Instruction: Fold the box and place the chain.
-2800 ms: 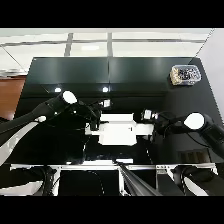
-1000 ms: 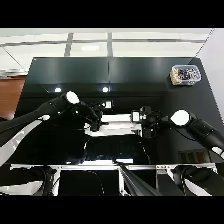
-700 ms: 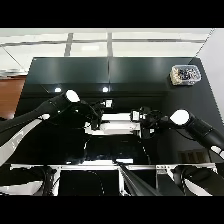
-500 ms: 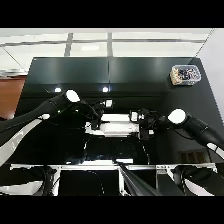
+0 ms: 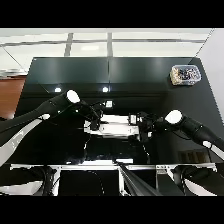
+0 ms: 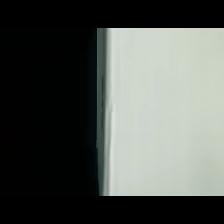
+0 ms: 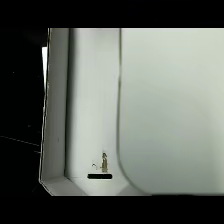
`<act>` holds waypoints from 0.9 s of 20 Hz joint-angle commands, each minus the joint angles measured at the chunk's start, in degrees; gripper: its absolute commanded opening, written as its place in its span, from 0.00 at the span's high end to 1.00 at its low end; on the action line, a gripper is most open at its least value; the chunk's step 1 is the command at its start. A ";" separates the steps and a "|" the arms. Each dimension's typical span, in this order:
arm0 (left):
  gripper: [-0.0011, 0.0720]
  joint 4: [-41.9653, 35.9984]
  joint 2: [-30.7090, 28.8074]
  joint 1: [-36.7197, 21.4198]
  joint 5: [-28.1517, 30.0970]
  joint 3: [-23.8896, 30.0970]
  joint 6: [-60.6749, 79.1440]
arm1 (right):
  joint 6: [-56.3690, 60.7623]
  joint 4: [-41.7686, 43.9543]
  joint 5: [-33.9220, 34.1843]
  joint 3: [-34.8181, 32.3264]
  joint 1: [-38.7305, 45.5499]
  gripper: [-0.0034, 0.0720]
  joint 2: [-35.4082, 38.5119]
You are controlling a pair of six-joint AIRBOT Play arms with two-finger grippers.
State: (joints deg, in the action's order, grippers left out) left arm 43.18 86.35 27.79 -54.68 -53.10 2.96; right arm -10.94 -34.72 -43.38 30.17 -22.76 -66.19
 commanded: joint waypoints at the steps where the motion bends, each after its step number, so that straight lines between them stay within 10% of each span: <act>1: 0.94 0.42 -0.04 0.02 0.15 -0.07 -0.44 | -2.38 1.92 0.59 -1.62 0.04 0.08 -0.17; 18: 0.94 0.22 -0.04 0.00 0.02 -0.07 -1.92 | -6.01 7.61 3.50 -1.20 0.00 0.08 -3.98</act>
State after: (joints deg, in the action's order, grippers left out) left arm 43.35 86.35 27.79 -54.61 -53.10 1.10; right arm -17.78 -26.76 -39.99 28.80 -22.76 -69.89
